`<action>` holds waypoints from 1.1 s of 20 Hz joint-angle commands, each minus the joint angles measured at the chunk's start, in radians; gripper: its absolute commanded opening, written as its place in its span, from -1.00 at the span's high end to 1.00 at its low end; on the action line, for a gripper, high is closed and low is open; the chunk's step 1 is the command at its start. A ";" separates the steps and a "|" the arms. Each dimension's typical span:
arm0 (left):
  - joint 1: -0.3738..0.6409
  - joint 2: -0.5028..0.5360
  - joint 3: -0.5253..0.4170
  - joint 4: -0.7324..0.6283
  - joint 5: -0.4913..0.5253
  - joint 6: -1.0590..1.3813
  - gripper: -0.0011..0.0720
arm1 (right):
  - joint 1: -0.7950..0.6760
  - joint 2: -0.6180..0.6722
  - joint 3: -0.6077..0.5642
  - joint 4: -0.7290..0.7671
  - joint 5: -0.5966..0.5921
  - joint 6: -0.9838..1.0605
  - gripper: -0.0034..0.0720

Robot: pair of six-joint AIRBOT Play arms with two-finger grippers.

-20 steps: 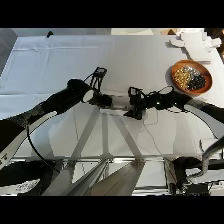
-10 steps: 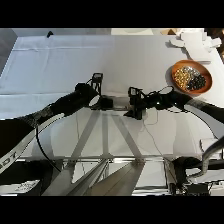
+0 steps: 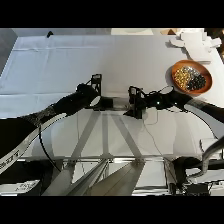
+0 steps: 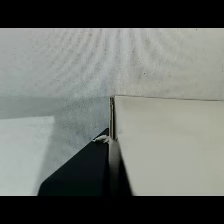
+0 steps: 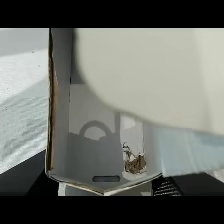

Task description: Fold the box and place the chain.

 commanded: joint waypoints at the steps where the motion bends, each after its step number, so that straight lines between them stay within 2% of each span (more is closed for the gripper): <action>1: 0.000 -0.003 0.000 -0.018 0.011 -0.006 0.96 | 0.001 0.000 0.000 -0.003 0.003 0.001 -0.32; 3: 0.000 0.000 0.000 -0.020 0.011 -0.007 0.93 | 0.001 0.000 0.000 -0.003 0.003 0.001 -0.32; 4: 0.001 0.005 0.000 -0.027 0.008 -0.006 0.77 | 0.001 0.000 0.000 -0.003 0.003 0.001 -0.32; 6: 0.014 0.028 0.000 -0.051 0.008 -0.006 0.18 | 0.001 0.000 0.000 -0.003 0.003 0.001 -0.32; 7: 0.027 0.046 0.000 -0.066 0.002 -0.005 0.10 | 0.001 0.000 0.000 -0.003 0.003 0.001 -0.32; 11: 0.096 0.169 0.000 -0.117 -0.051 0.134 0.09 | 0.001 0.000 0.000 -0.003 0.003 0.001 -0.32; 16: 0.228 0.313 0.000 -0.280 -0.252 0.612 0.09 | 0.001 0.000 0.000 -0.003 0.003 0.001 -0.32; 17: 0.258 0.323 0.000 -0.325 -0.289 0.734 0.08 | 0.001 0.000 0.000 -0.003 0.003 0.001 -0.32; 19: 0.321 0.317 0.000 -0.433 -0.330 1.025 -0.07 | 0.001 0.000 0.000 -0.003 0.003 0.001 -0.32; 21: 0.375 0.288 0.000 -0.540 -0.325 1.330 -0.31 | 0.001 0.000 0.000 -0.003 0.003 0.001 -0.32; 22: 0.398 0.269 0.000 -0.589 -0.315 1.464 -0.31 | 0.001 0.000 0.000 -0.003 0.003 0.001 -0.32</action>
